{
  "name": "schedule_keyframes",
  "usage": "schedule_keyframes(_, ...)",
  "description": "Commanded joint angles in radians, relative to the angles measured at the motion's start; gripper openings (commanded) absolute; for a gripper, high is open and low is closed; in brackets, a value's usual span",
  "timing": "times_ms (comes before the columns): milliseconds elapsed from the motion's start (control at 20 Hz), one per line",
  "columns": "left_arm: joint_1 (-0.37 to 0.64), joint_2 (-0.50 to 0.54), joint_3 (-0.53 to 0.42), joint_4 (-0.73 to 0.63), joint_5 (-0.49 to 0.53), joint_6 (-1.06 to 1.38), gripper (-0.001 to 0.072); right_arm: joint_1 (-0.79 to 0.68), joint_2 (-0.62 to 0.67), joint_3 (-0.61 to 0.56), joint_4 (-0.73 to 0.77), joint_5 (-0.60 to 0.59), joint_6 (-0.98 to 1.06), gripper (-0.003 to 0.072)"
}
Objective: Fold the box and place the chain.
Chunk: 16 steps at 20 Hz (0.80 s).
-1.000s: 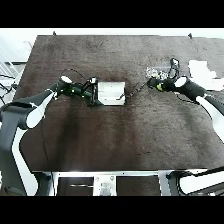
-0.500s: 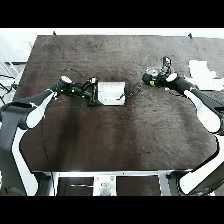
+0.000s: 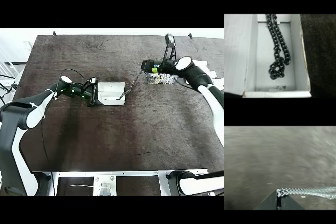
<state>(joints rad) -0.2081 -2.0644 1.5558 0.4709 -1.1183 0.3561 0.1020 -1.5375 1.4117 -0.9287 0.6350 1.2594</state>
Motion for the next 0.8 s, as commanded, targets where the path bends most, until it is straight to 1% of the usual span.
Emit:
schedule_keyframes(0, 0.0, 0.0, 0.0, 0.0, 0.0, 0.0, 0.0418, 0.061, 0.176, 0.001, -0.09, 0.108, -0.002, 0.0013)
schedule_keyframes(200, 0.0, 0.0, 0.0, 0.0, 0.0, 0.0, 0.0418, 0.137, 0.301, 0.0, -0.185, 0.174, 0.055, 0.0013)
schedule_keyframes(250, 0.0, 0.0, 0.0, 0.0, 0.0, 0.0, 0.0418, 0.159, 0.319, 0.0, -0.21, 0.187, 0.073, 0.0013)
schedule_keyframes(400, 0.0, 0.0, 0.0, 0.0, 0.0, 0.0, 0.0418, 0.224, 0.335, 0.0, -0.217, 0.216, 0.076, 0.0013)
schedule_keyframes(600, 0.0, 0.0, 0.0, 0.0, 0.0, 0.0, 0.0418, 0.302, 0.334, -0.026, -0.217, 0.212, 0.077, 0.0014)
schedule_keyframes(750, 0.0, 0.0, 0.0, 0.0, 0.0, 0.0, 0.0418, 0.343, 0.332, -0.097, -0.216, 0.131, 0.121, 0.0013)
